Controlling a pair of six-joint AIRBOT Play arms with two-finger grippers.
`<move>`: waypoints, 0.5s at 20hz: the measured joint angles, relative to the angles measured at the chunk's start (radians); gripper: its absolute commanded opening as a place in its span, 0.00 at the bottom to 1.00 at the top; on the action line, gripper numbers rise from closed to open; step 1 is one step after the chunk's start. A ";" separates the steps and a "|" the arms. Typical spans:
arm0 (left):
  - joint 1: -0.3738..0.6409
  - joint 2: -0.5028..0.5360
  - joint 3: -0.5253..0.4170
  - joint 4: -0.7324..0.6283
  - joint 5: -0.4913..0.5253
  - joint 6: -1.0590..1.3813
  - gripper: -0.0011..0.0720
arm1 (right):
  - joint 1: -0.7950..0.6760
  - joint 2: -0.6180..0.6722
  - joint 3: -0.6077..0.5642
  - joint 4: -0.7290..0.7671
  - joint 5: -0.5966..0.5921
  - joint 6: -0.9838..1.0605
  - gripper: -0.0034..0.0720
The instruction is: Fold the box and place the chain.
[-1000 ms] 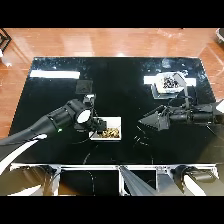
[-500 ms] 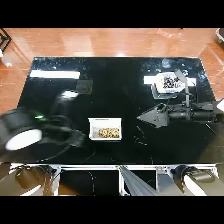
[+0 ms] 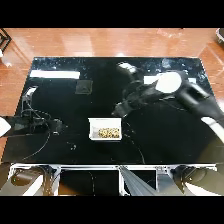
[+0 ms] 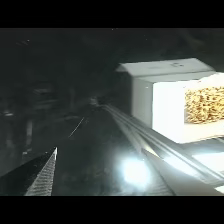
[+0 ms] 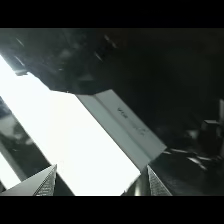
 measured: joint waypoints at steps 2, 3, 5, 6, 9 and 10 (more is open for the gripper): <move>0.036 -0.039 -0.008 -0.070 0.004 0.087 0.88 | 0.048 -0.054 0.032 -0.045 -0.019 -0.002 0.99; 0.044 -0.053 -0.011 -0.094 0.011 0.115 0.88 | 0.062 -0.071 0.043 -0.066 -0.024 -0.011 0.99; 0.055 -0.074 -0.013 -0.127 0.030 0.153 0.88 | 0.079 -0.092 0.055 -0.086 -0.019 -0.038 0.99; 0.057 -0.081 -0.014 -0.146 0.035 0.167 0.88 | 0.085 -0.098 0.060 -0.089 -0.006 -0.056 0.99; 0.061 -0.094 -0.016 -0.173 0.050 0.189 0.88 | 0.093 -0.108 0.065 -0.095 0.035 -0.126 0.99; 0.062 -0.097 -0.016 -0.180 0.053 0.192 0.88 | 0.095 -0.111 0.066 -0.095 0.042 -0.153 0.99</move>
